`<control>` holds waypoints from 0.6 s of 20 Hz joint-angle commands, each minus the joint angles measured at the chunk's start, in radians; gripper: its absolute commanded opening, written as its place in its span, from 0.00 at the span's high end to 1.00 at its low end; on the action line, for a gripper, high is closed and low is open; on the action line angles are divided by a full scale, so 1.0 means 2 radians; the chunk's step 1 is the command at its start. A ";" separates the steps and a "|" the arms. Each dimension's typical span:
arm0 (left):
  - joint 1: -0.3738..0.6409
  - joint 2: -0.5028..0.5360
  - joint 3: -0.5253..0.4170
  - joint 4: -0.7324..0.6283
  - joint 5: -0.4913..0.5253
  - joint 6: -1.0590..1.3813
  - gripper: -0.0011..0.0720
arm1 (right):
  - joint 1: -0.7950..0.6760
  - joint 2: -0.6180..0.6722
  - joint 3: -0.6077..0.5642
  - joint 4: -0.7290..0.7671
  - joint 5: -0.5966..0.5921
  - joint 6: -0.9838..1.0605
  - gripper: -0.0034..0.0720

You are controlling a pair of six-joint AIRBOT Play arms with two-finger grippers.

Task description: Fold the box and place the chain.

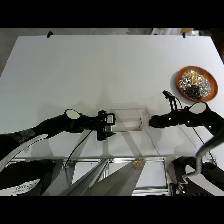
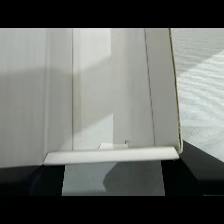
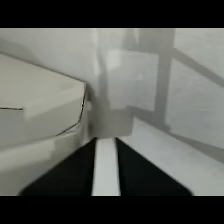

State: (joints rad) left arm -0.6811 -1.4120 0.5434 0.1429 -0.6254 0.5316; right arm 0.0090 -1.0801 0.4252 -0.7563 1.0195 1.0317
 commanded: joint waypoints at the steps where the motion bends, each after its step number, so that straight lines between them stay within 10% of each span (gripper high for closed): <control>1: 0.000 0.000 0.000 0.000 0.000 0.000 0.75 | 0.002 0.022 0.000 0.043 0.021 -0.031 0.67; 12: 0.000 0.000 0.000 0.000 0.000 0.000 0.75 | 0.030 0.034 0.000 0.040 0.036 -0.031 0.52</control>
State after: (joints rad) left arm -0.6811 -1.4120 0.5434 0.1432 -0.6250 0.5320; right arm 0.0456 -1.0138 0.4252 -0.6750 1.0908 0.9718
